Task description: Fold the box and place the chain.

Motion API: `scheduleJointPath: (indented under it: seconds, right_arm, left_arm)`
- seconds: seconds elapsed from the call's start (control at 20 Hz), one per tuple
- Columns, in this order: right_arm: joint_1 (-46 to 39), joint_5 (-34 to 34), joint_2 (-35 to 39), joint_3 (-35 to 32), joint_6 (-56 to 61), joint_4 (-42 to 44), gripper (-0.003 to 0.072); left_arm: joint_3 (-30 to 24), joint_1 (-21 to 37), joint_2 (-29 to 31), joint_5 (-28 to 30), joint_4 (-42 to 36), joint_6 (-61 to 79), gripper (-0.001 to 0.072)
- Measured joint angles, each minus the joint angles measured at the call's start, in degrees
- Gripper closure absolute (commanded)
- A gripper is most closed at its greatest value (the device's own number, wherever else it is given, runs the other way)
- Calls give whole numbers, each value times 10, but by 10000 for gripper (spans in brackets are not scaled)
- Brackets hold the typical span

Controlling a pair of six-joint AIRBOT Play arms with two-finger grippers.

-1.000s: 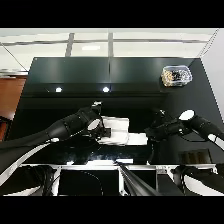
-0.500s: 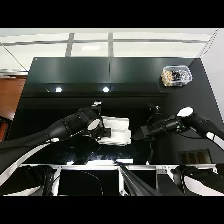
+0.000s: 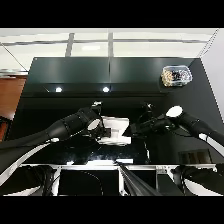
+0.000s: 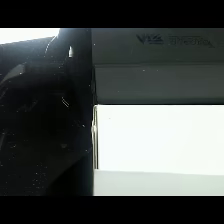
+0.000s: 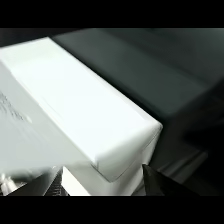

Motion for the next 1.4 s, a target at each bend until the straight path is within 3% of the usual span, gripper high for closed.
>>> scheduleJointPath:
  seconds: [0.3, 0.55, 0.6, 0.7, 1.0, 1.35, 1.4]
  right_arm:
    - [121, -68, 0, 69, 268, -226, 146]
    - [216, -58, 0, 123, 506, -431, 216]
    - [229, -52, 0, 130, 547, -460, 262]
    - [249, -35, -4, 140, 614, -503, 263]
    - [272, 19, -35, 167, 714, -549, 265]
    - [278, 30, -60, 186, 750, -558, 266]
    - [279, 30, -63, 187, 751, -558, 333]
  left_arm:
    - [0, 0, 0, 0, 0, 0, 679]
    - [0, 0, 0, 0, 0, 0, 679]
    - [0, 0, 0, 0, 0, 0, 679]
    - [0, 0, 0, 0, 0, 0, 679]
    - [0, 0, -1, 0, 0, 0, 679]
    - [0, 0, -1, 1, 0, -1, 679]
    - [0, 0, -1, 1, 0, -1, 679]
